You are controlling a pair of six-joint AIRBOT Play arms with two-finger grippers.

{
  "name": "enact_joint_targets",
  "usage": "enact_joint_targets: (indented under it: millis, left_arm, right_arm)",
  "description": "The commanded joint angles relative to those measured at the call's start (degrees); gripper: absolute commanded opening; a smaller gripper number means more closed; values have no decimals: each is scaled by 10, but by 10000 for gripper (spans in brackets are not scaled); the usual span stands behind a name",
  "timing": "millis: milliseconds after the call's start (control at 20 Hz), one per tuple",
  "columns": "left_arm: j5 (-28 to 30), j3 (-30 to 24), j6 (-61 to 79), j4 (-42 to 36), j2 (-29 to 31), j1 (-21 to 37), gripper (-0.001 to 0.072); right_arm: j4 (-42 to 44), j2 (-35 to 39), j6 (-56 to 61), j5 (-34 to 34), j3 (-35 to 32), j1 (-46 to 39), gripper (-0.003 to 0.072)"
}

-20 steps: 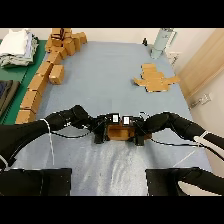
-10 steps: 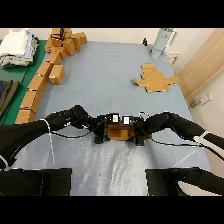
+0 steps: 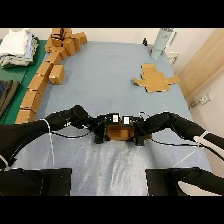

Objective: Fold the box.

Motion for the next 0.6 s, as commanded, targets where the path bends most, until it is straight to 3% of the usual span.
enact_joint_targets:
  millis: [0, 550]
  left_arm:
    - [1, 1, 0, 0, 0, 0, 494]
    - [1, 1, 0, 0, 0, 0, 495]
  right_arm:
    - [0, 0, 0, 0, 0, 0, 581]
    - [20, 1, 7, -14, 0, 1, 584]
